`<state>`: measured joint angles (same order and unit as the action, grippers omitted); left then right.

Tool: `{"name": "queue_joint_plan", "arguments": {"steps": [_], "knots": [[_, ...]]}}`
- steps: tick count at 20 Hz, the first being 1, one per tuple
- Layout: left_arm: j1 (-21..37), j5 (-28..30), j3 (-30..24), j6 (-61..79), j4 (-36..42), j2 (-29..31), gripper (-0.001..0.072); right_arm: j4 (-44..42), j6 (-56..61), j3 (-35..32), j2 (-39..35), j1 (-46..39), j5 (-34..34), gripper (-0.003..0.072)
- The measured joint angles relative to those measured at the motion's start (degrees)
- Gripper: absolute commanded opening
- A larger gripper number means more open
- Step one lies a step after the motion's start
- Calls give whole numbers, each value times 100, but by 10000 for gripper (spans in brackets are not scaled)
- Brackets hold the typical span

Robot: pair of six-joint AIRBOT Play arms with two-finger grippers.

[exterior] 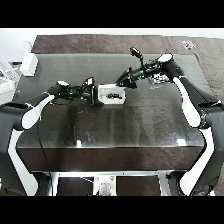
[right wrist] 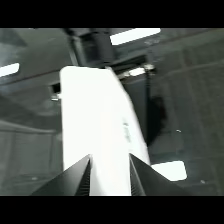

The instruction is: Fold the box and place the chain.

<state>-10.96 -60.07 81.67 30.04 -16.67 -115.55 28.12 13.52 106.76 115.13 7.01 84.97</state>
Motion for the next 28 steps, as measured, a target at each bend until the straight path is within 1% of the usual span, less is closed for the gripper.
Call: {"name": "queue_joint_plan", "arguments": {"steps": [11,14,16,22,24,28], "knots": [[2,0,-2,0,0,0,393,295,87,-15,24,186,-72,317],[2,0,-2,0,2,0,393,354,140,-15,24,229,28,317],[2,0,0,0,2,0,393,400,197,-15,17,243,131,297],[2,0,0,-2,2,0,393,476,243,-59,-46,254,332,295],[2,0,-2,-2,2,0,393,549,232,-151,-52,251,267,296],[2,0,-2,-4,4,0,393,610,7,-273,-59,223,-116,298]]}}
